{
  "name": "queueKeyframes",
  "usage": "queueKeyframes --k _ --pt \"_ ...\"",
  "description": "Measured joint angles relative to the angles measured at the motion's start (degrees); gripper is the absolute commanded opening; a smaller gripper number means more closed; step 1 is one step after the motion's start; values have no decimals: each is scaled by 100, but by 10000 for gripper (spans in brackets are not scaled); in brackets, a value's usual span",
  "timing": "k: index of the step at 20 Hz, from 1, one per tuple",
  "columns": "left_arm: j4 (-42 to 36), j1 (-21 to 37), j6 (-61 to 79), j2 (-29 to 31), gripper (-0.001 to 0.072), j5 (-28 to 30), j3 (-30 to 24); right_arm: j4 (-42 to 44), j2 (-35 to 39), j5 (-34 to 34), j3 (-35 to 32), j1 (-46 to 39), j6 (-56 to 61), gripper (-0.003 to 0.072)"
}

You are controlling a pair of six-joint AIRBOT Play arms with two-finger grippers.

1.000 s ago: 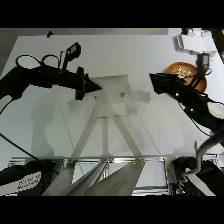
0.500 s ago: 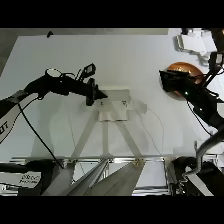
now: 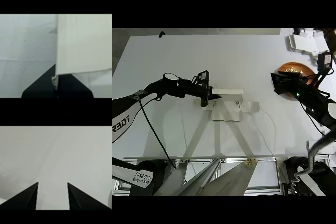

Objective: Fold the box and place the chain.

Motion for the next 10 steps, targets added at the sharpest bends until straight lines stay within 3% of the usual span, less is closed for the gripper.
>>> queueKeyframes --k 4,10 --pt "-293 -26 129 -94 7 94 2 -17 0 4 0 2 0 415" --pt "-66 -114 116 -140 8 332 2 -24 0 9 0 0 0 415"
